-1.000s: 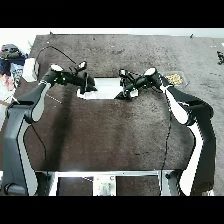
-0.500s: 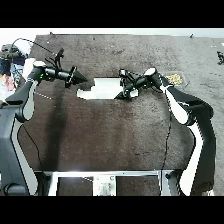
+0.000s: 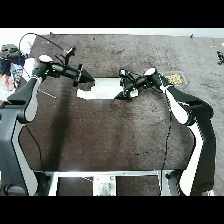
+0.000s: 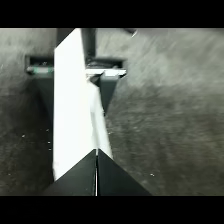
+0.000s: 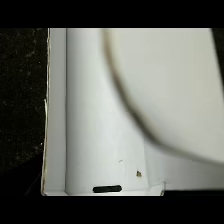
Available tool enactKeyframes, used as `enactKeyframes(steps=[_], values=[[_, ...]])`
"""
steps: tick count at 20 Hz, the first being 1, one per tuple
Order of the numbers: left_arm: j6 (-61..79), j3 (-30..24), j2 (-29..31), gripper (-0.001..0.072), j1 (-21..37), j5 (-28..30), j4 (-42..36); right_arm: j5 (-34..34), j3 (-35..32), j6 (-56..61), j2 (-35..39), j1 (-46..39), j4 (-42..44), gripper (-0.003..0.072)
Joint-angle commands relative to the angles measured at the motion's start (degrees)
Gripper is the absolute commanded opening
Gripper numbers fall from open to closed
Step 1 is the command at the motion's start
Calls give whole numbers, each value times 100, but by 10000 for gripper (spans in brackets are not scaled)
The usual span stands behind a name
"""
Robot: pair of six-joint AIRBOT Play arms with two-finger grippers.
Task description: Fold the box and place the chain.
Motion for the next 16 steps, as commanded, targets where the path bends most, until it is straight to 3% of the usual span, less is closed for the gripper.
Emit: enactKeyframes(steps=[1, 6, 9, 13, 16], values=[[-153, -9, 66, 7, -267, 796, 350, 2, 2, 0, -4, -4, 0, 508], [-468, -9, 63, 8, -369, 1816, 372, 2, 2, 0, -4, -4, 0, 508], [-581, -50, 61, 9, -369, 1974, 597, 2, 2, 0, -4, -4, 0, 508], [-586, -640, 55, 9, -369, 2577, 691, 2, 2, 0, -4, -4, 0, 507], [-588, -695, 55, 9, -369, 2557, 678, 2, 2, 0, -4, -4, 0, 507]])
